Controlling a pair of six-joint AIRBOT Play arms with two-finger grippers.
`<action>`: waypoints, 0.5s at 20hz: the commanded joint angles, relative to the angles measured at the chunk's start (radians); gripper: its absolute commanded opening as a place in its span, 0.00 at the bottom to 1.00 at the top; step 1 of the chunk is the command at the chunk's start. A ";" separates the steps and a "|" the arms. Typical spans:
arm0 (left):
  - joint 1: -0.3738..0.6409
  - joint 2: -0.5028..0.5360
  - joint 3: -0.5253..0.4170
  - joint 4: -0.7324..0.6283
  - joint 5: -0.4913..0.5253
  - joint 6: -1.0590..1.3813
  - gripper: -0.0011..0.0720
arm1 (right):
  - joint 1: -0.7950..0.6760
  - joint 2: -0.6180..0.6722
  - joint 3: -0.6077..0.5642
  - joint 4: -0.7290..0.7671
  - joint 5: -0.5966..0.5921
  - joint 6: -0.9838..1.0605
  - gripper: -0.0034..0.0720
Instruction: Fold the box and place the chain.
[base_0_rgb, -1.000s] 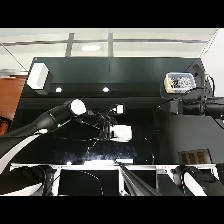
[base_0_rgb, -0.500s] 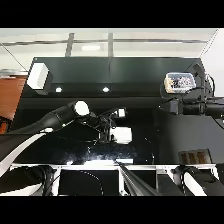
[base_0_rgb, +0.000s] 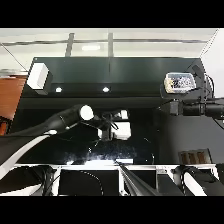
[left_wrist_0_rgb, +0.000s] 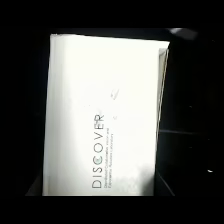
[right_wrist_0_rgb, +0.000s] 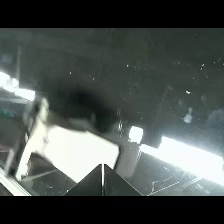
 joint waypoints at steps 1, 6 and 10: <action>0.118 0.097 0.001 0.019 -0.155 -0.063 0.41 | 0.000 0.001 0.000 0.000 0.019 0.000 0.06; 0.504 0.242 -0.015 0.391 -0.348 -0.447 0.41 | 0.000 0.001 0.000 0.000 0.000 0.000 0.06; 0.952 0.268 -0.065 0.476 -0.343 -0.573 0.42 | 0.000 0.001 0.000 0.000 -0.009 0.000 0.06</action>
